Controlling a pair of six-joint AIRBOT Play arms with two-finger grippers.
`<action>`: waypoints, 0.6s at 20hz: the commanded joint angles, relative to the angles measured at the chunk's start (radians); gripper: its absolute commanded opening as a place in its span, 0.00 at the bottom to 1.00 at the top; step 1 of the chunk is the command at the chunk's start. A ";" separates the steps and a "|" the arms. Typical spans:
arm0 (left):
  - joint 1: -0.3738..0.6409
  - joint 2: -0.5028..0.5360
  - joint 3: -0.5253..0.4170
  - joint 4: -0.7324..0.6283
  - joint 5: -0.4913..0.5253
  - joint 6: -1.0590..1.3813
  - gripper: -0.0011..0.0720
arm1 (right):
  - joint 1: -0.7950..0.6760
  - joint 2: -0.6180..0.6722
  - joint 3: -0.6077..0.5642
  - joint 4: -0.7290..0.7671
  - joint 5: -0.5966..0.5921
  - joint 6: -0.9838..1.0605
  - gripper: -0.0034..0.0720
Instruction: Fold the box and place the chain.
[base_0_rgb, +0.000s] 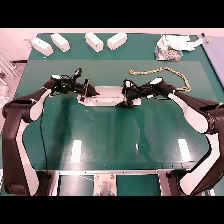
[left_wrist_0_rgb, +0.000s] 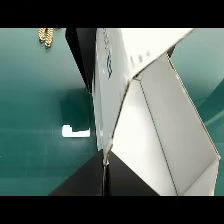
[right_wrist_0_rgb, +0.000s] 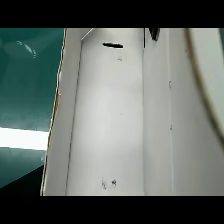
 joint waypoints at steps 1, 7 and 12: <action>0.000 0.000 0.001 0.000 -0.001 0.000 0.04 | -0.001 -0.017 0.016 -0.022 0.025 0.007 0.96; 0.000 0.000 0.001 0.000 -0.001 0.000 0.04 | -0.019 -0.017 0.018 -0.029 0.037 0.013 0.96; 0.000 0.000 0.001 0.000 -0.001 0.000 0.04 | -0.019 -0.017 0.022 -0.028 0.040 0.010 0.92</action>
